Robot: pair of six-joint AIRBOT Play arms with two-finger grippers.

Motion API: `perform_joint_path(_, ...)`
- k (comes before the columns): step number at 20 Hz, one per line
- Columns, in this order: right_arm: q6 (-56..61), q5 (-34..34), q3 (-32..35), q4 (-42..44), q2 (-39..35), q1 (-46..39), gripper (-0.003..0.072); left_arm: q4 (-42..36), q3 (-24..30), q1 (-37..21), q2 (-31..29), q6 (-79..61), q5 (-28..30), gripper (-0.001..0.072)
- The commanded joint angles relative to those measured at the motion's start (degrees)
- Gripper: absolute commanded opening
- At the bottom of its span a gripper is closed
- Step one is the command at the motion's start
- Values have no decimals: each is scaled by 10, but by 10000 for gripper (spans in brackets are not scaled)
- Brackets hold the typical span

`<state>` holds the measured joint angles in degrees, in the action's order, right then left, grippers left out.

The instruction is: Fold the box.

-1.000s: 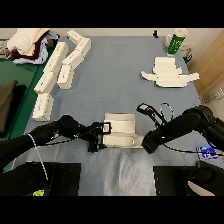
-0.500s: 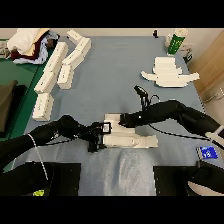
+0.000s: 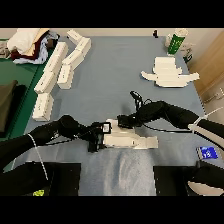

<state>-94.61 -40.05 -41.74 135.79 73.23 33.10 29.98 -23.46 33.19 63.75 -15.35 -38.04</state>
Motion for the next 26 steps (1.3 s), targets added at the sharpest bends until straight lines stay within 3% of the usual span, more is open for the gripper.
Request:
perform_joint_path(1, -10, 5, -1, 0, 6, 0, 1, 0, 0, 0, 0, 0, 0, 539)
perform_joint_path(5, -28, 8, -4, -1, -19, 0, 1, 0, 0, 0, 0, 0, 0, 539)
perform_joint_path(8, -55, 3, -7, -23, -90, 0, 1, 0, 0, 0, 0, 0, 0, 540)
perform_joint_path(12, -55, -83, 9, -130, -222, 2, 1, 0, 0, 0, 0, 0, 0, 539)
perform_joint_path(17, -137, -242, 104, -145, -373, 9, 2, 0, 0, 0, 0, 0, 0, 539)
perform_joint_path(19, -171, -263, 127, -195, -407, 9, 24, 0, 0, 0, 0, 0, 0, 539)
perform_joint_path(20, -210, -261, 135, -215, -413, 9, 203, 0, 0, 0, 0, 0, 0, 539)
perform_joint_path(21, -264, -252, 143, -235, -414, 9, 430, 0, 0, 0, 0, 0, 0, 539)
perform_joint_path(22, -316, -238, 152, -253, -411, 9, 565, 0, 0, 0, 0, 0, 0, 540)
perform_joint_path(26, -447, -160, 185, -274, -369, 10, 644, 0, 0, 0, 0, 0, 0, 539)
